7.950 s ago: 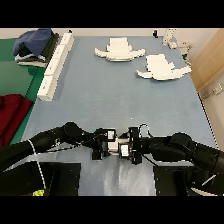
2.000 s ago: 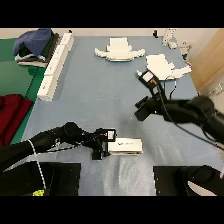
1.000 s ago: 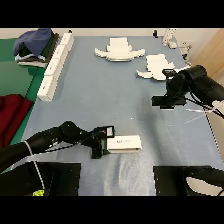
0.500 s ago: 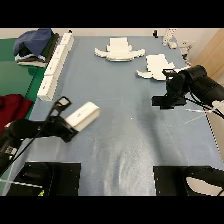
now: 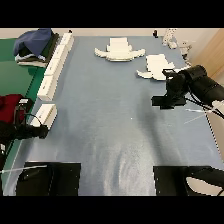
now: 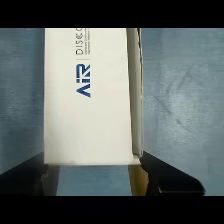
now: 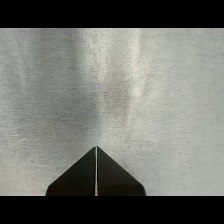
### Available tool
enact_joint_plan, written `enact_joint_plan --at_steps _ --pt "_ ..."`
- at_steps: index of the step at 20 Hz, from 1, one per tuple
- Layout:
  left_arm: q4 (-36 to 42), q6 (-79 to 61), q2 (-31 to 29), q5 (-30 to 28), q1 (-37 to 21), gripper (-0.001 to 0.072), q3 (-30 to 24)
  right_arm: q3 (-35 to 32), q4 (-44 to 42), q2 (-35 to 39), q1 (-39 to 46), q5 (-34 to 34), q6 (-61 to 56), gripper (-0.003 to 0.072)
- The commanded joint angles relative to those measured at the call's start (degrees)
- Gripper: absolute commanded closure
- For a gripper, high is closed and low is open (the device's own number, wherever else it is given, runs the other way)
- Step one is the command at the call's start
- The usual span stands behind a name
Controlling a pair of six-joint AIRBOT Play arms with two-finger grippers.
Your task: Fold the box.
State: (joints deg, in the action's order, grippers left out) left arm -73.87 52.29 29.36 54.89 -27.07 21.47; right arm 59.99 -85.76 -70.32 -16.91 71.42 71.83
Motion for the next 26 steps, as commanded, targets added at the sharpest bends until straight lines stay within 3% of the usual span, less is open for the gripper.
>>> enact_joint_plan --at_steps 1,7,11,15,26 --pt "-0.2 -0.4 6.5 -5.7 -2.6 0.0258 0.1 0.0 0.0 0.0 0.0 0.0 0.0 0.0672" --pt "0.7 -2.1 15.6 -16.0 -2.6 0.0258 2.4 0.0 0.0 0.0 0.0 0.0 0.0 0.0672" --pt "1.6 -3.5 24.1 -16.5 -2.6 0.0258 7.5 0.0 0.0 0.0 0.0 0.0 0.0 0.0671" --pt "9.9 -10.1 30.3 -16.4 -2.6 0.0258 11.3 0.0 0.0 0.0 0.0 0.0 0.0 0.0672" --pt "9.6 -10.5 32.3 -18.8 -2.6 0.0258 11.8 0.1 0.0 0.0 0.0 0.0 0.0 0.0672"
